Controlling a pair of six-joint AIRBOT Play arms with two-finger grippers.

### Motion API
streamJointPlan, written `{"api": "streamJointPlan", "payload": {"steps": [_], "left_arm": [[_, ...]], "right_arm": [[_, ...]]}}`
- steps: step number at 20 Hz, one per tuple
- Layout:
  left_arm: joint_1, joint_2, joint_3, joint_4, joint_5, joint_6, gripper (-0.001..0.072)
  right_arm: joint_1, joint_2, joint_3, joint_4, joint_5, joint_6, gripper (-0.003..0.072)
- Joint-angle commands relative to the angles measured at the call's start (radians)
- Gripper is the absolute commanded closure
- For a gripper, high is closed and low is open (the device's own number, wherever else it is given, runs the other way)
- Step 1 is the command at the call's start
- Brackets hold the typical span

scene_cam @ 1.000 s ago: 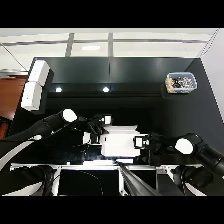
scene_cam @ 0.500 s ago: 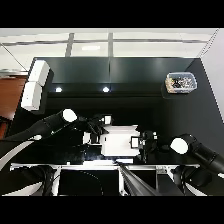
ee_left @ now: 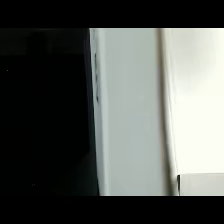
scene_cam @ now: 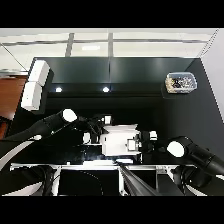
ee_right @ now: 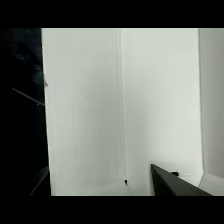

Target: Fold the box and place the chain.

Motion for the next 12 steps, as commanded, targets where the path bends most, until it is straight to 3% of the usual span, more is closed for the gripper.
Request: {"api": "streamJointPlan", "payload": {"steps": [1, 5, 12], "left_arm": [[0.001, -0.001, -0.001, 0.0, -0.002, 0.0, 0.0684], [0.001, -0.001, -0.001, 0.0, -0.002, 0.0, 0.0684], [0.001, -0.001, -0.001, 0.0, -0.005, 0.0, 0.0684]], "right_arm": [[0.003, 0.001, 0.032, -0.006, -0.03, 0.068, -0.0024], [-0.021, 0.003, 0.095, -0.122, 0.019, 0.161, -0.0024], [-0.115, 0.003, 0.161, -0.125, 0.055, 0.179, -0.0024]]}}
